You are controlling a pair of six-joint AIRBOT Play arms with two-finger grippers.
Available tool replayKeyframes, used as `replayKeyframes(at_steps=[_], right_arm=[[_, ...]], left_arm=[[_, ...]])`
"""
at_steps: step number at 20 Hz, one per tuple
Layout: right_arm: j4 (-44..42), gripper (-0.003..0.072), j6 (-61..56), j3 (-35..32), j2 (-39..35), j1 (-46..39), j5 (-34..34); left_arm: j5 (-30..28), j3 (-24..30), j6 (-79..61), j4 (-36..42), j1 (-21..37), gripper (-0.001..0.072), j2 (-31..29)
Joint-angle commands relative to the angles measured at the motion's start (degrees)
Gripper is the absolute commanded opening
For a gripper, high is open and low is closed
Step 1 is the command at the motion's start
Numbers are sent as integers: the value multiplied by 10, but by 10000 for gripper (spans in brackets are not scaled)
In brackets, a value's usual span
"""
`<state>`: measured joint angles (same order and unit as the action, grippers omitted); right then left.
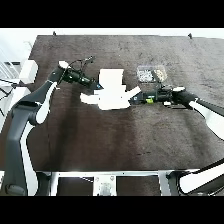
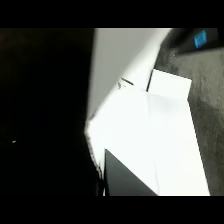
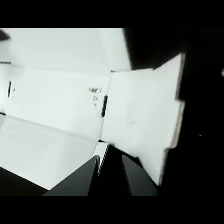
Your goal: Fold the box and place the chain.
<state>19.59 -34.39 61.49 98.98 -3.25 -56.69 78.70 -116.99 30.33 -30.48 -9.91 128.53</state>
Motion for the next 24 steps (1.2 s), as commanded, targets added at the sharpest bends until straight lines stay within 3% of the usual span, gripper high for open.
replayKeyframes(at_steps=[1,4,10,13,18,24], right_arm=[[-34,197,11,0,0,-48,-25],[-68,198,22,0,0,-88,-54],[-119,197,51,0,-2,-108,-83],[-121,197,63,0,-2,-108,-83],[-121,197,66,0,-2,-108,-83],[-121,197,66,0,-2,-108,-83]], left_arm=[[31,0,-130,34,0,19,0],[50,0,-196,39,0,16,0],[47,50,-287,40,0,16,-17],[14,90,-340,41,0,16,-41],[-77,212,-429,61,0,16,-91],[-95,246,-484,113,0,16,-90]])
